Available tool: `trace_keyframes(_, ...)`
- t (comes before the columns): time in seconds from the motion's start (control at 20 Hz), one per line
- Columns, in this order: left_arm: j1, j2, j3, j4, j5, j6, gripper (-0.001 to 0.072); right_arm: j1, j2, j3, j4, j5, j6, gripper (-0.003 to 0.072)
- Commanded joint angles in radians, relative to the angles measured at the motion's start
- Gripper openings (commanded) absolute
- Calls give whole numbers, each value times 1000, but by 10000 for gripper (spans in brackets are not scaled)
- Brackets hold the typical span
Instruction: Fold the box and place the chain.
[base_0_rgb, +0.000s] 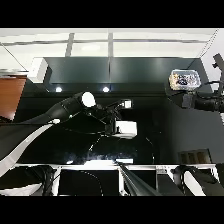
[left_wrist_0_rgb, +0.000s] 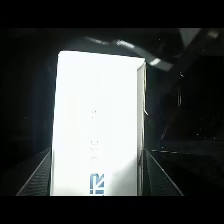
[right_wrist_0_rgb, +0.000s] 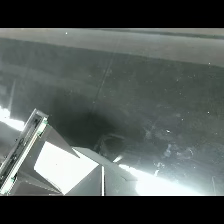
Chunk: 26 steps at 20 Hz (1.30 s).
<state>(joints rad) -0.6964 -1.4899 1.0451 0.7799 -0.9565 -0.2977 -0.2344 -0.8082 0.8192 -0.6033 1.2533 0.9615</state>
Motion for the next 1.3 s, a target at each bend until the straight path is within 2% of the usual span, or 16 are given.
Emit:
trace_keyframes(0.0, 0, -2, 1, 5, -17, -3, 709, 0, 0, 0, 0, 0, -1, 17)
trace_keyframes(0.65, -11, -6, 0, 26, -9, -2, 711, 0, 0, 0, 0, -1, -1, 17)
trace_keyframes(0.9, -69, -6, 0, 125, 70, -6, 711, 0, 0, 0, 0, -1, -1, 17)
trace_keyframes(1.05, -74, -7, 0, 129, 116, -18, 711, 0, 0, 0, 0, -1, -1, 17)
trace_keyframes(1.25, -75, -40, 0, 129, 119, -18, 711, 0, 0, 0, 0, -2, -1, 17)
